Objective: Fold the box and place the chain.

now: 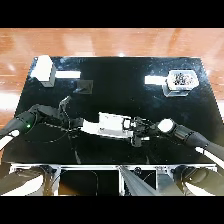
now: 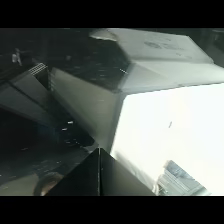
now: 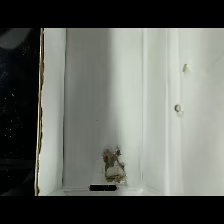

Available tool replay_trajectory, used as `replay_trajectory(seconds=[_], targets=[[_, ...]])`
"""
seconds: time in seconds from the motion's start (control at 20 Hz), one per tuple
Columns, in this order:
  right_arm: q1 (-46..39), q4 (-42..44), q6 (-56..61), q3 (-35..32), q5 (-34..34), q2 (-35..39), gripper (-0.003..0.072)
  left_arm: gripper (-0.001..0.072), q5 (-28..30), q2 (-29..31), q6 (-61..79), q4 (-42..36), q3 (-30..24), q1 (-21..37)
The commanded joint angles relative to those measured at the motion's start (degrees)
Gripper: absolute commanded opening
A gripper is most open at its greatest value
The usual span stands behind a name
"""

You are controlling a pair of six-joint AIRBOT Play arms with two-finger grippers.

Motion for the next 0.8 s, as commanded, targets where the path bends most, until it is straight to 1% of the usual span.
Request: replay_trajectory(seconds=[0.0,0.1,0.15,0.4,0.45,0.55,0.6,0.75], targets=[[0.0,0.0,0.0,0.0,0.0,0.0,0.0605,0.004,-0.5,-0.4,0.0,-1.7,0.0,-1.6],[0.0,0.0,0.0,0.0,0.0,0.0,0.0606,0.0305,0.3,-0.4,0.0,-2.5,0.1,-1.6],[0.0,0.0,0.0,0.0,0.0,0.0,0.0605,0.0355,0.5,-0.4,0.1,-2.9,0.1,-1.6],[0.0,0.0,0.0,0.0,0.0,0.0,0.0605,0.0355,1.4,-0.4,1.6,-4.8,0.3,-1.6],[0.0,0.0,0.0,0.0,0.0,0.0,0.0605,0.038,2.8,-0.4,1.8,-4.9,1.0,-1.6],[0.0,0.0,0.0,0.0,0.0,0.0,0.0605,0.0522,5.7,-0.4,2.7,-4.9,3.1,-1.7],[0.0,0.0,0.0,0.0,0.0,0.0,0.0605,0.0553,6.7,-0.4,2.9,-5.0,4.2,-1.7],[0.0,0.0,0.0,0.0,0.0,0.0,0.0605,0.0553,8.3,-0.4,2.9,-5.3,7.0,-1.7]])
